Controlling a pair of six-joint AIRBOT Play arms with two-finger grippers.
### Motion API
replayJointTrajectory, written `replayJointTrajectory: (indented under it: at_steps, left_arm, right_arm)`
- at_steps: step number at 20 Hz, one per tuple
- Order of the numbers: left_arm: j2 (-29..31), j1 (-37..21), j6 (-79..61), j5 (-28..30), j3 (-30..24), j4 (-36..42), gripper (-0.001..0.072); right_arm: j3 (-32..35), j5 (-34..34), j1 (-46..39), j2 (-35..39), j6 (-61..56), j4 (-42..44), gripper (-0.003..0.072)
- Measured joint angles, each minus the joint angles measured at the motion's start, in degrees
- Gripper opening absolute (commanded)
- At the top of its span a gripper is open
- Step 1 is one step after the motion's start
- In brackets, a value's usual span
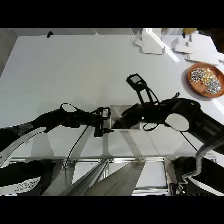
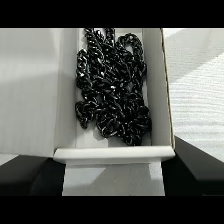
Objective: Fold the box and place the chain.
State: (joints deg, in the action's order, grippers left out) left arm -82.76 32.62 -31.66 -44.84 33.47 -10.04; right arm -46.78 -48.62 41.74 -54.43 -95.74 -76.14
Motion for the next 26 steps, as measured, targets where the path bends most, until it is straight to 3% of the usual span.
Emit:
replayJointTrajectory:
  at_steps: [8,10,12,14,26]
  left_arm:
    - [0.00,0.00,0.00,0.00,0.00,0.00,0.0209]
    - [0.00,0.00,-0.02,0.00,0.00,-0.02,0.0209]
    - [0.00,0.00,-0.02,0.00,0.00,0.00,0.0209]
    - [0.00,0.00,0.00,0.02,0.00,0.00,0.0209]
    - [0.00,0.00,0.00,0.02,0.00,0.00,0.0209]
  right_arm:
    - [-0.85,-9.62,-16.68,-0.15,-1.01,-12.68,0.0167]
    - [0.57,-10.23,-20.02,-1.44,-1.49,-14.36,0.0234]
    - [2.45,-9.90,-21.97,-3.34,-1.60,-15.39,0.0245]
    - [4.09,-8.76,-22.99,-5.73,-1.77,-15.87,0.0353]
    - [6.14,-2.69,-24.09,-15.98,-1.95,-16.44,0.0333]
